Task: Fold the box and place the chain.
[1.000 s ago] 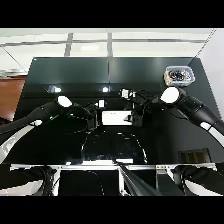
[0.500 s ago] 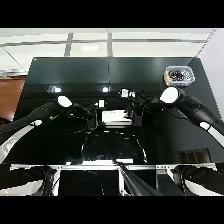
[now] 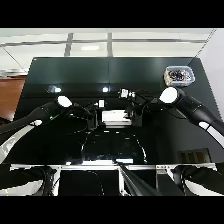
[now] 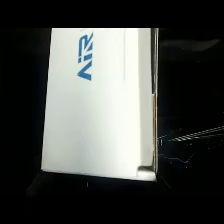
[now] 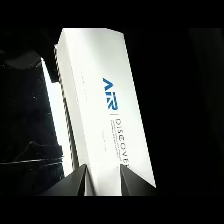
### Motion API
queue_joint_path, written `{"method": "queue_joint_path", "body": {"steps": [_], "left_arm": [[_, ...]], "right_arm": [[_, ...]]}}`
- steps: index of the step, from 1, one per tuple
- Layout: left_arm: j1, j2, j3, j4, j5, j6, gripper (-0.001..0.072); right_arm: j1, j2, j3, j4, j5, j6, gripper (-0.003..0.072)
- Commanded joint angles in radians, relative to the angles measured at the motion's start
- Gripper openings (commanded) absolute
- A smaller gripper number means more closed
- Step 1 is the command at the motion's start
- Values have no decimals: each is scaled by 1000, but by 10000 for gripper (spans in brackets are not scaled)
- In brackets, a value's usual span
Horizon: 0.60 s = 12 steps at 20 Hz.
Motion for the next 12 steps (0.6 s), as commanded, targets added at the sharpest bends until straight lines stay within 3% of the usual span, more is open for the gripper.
{"method": "queue_joint_path", "body": {"steps": [1, 6, 8, 12], "left_arm": [[-1, 0, 0, 0, -1, 0, 333], [-1, 0, 0, 0, -1, 0, 333], [-1, 0, 0, 0, -1, 0, 333], [-1, 0, 0, 0, 0, 0, 334]], "right_arm": [[0, -14, -1, 1, -3, 0, 244], [0, -15, -1, 1, 12, 0, 247], [0, -16, -6, 1, 6, 0, 340], [0, -16, -18, 0, 6, 0, 339]]}}
